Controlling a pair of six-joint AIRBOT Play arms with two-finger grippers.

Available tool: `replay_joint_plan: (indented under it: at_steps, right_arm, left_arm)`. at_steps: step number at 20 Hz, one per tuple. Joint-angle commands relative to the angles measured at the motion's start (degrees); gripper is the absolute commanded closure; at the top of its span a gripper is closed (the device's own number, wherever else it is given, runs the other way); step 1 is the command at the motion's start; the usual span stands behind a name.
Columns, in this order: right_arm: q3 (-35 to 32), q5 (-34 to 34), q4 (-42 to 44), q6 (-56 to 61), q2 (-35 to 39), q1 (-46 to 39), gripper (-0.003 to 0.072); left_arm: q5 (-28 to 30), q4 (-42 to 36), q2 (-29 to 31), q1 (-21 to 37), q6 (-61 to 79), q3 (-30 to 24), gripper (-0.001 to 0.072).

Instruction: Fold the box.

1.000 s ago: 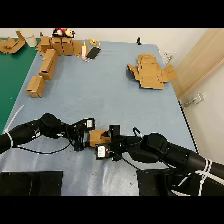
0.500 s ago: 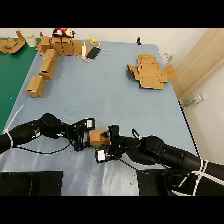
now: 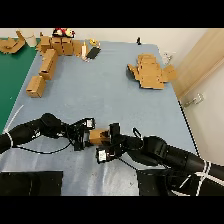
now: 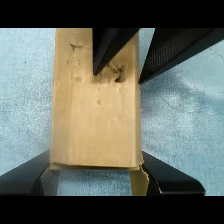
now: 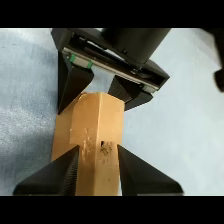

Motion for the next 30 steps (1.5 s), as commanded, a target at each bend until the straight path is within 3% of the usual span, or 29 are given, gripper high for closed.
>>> replay_joint_plan:
  at_steps: [1, 5, 12, 13, 22, 28, 30]
  right_arm:
    - [-0.02, -0.59, -0.96, 0.52, 1.90, 0.00, 0.0342]
    - [0.09, -0.33, -2.16, 0.52, 2.49, 0.00, 0.0343]
    - [0.09, -0.33, -2.12, 1.44, 2.27, -0.39, 0.0439]
    - [0.09, -0.76, -2.12, 2.19, 2.01, -0.39, 0.0540]
    - [0.09, -3.15, 0.63, 2.62, -1.01, 0.13, 0.0541]
    - [0.15, -5.92, 2.47, 2.71, 2.64, 1.53, 0.0521]
    - [0.68, -6.38, 2.40, 7.78, 4.92, 1.40, 0.0516]
  left_arm:
    - [-0.17, 0.02, 0.00, 0.04, 0.09, 0.00, 0.0203]
    - [-0.17, 0.02, 0.00, 0.04, 0.09, 0.00, 0.0203]
    - [-0.17, 0.02, 0.00, 0.04, 0.09, 0.02, 0.0203]
    - [-0.17, 0.02, 0.00, 0.04, 0.07, 0.02, 0.0203]
    - [-0.17, 0.02, 0.00, 0.04, 0.09, 0.00, 0.0203]
    - [-0.17, 0.02, 0.00, 0.04, 0.09, 0.00, 0.0203]
    - [-0.17, 0.02, 0.00, 0.04, 0.09, 0.00, 0.0203]
